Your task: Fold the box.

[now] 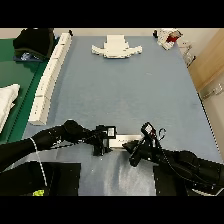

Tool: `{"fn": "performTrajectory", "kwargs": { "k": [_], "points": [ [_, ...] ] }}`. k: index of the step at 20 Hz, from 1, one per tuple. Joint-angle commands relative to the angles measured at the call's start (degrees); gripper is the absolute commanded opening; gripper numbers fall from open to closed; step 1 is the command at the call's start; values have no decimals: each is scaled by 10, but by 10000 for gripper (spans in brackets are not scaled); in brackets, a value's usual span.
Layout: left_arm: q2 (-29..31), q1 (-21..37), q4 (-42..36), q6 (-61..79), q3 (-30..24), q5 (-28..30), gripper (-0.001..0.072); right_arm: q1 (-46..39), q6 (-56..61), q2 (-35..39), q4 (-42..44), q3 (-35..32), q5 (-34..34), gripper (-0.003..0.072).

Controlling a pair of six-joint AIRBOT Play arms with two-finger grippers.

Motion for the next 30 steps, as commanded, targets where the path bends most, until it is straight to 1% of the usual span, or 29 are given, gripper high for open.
{"fn": "performTrajectory", "kwargs": {
  "k": [1,7,13,14,15,16,20,23,25,27,28,29,30],
  "points": [
    [0,0,0,0,0,0,468,1,0,0,-1,2,5,8],
    [0,0,0,0,0,0,468,1,0,27,-10,22,-2,8],
    [0,0,0,0,0,0,468,0,-2,33,-43,46,-40,9],
    [0,0,0,0,0,0,468,-3,-2,33,-54,52,-55,8],
    [0,0,0,0,0,0,468,-9,-2,33,-64,62,-81,8],
    [0,0,0,0,0,0,468,-19,-2,33,-79,76,-122,8],
    [0,0,0,0,0,0,468,-105,-6,33,-151,166,-323,8],
    [0,0,0,0,0,0,468,-202,-87,12,-165,247,-453,6],
    [0,0,0,0,0,0,468,-286,-163,-37,-131,303,-536,5],
    [0,0,0,0,0,0,468,-374,-239,-102,-57,353,-615,4],
    [0,0,0,0,0,0,468,-410,-267,-137,-26,376,-644,5],
    [0,0,0,0,1,0,468,-440,-279,-175,-16,400,-664,5],
    [0,0,0,0,0,0,468,-457,-281,-209,-23,421,-669,4]
  ]
}}
